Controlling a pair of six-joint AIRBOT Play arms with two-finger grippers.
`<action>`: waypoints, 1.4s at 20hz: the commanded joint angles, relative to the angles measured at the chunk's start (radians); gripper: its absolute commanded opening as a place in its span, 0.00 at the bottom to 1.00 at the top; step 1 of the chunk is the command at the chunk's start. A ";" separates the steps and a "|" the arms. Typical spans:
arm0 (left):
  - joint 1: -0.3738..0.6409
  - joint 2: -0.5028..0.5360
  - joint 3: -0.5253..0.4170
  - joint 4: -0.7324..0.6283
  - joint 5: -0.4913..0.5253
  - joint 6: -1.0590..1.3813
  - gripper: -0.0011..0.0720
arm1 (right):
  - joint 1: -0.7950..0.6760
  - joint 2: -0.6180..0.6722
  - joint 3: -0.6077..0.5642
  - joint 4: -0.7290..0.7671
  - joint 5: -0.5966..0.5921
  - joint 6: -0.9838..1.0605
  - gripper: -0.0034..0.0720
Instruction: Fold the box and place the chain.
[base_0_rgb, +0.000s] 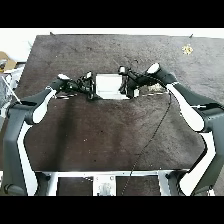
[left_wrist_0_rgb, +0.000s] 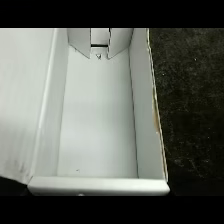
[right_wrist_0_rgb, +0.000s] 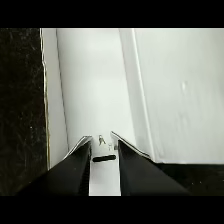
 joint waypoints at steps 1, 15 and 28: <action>-0.001 0.000 0.001 -0.001 0.000 0.000 0.65 | 0.019 -0.019 0.000 0.016 -0.014 -0.005 0.33; -0.001 0.000 0.001 -0.001 0.000 0.000 0.65 | 0.030 -0.019 0.000 -0.022 -0.036 -0.044 0.93; -0.001 0.000 0.001 -0.001 0.000 0.000 0.65 | -0.003 0.185 0.000 -0.480 0.014 0.777 0.30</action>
